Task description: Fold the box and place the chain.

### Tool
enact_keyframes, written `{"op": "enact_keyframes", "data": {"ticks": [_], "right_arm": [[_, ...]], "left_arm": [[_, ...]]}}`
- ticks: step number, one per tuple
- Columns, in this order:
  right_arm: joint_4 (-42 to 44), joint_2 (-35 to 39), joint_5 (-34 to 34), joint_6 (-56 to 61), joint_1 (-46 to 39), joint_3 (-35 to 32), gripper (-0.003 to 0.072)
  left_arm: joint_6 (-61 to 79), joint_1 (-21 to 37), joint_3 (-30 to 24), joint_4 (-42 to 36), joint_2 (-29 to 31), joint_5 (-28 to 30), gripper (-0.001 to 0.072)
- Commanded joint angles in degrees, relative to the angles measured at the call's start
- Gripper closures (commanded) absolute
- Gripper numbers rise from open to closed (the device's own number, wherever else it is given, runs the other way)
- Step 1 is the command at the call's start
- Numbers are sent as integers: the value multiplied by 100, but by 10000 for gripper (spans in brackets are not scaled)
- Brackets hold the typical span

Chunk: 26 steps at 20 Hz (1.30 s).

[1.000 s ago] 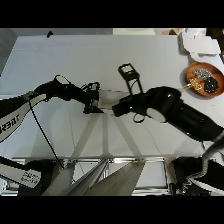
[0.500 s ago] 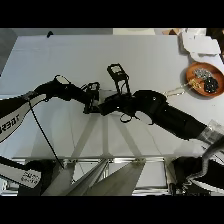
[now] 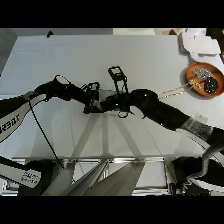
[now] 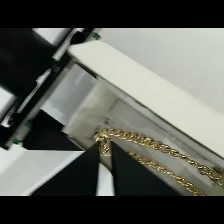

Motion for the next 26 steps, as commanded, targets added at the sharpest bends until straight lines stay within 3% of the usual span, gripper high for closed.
{"op": "enact_keyframes", "data": {"ticks": [1, 8, 15, 17, 19, 20, 22, 24, 26], "right_arm": [[0, -15, 407, -138, -111, 7, 226], [-66, 1268, 675, -822, -527, 9, 230], [-1547, 2420, 2083, -817, -2439, 9, 230], [-1847, 2441, 2170, -820, -3259, 9, 231], [-1906, 2433, 2035, -688, -4207, 9, 303], [-1897, 2387, 2055, -619, -4638, 9, 303], [-1700, 2162, 2271, -944, -5396, 9, 214], [-1176, 1832, 2249, -1432, -5923, 11, 203], [-798, 1397, 1934, -1526, -6253, 109, 144]], "left_arm": [[2, 0, -2, 0, 0, 2, 432], [2, 0, -2, 0, 0, 2, 432], [2, 0, -2, 0, 0, 2, 432], [2, 0, -2, 0, -2, 2, 432], [2, 0, -2, 0, -2, 2, 432], [2, 0, -2, 0, 0, 2, 432], [2, 0, -2, 0, 0, 2, 432], [2, 0, -2, 2, -2, 2, 432], [2, 0, -2, 2, 0, 0, 432]]}}
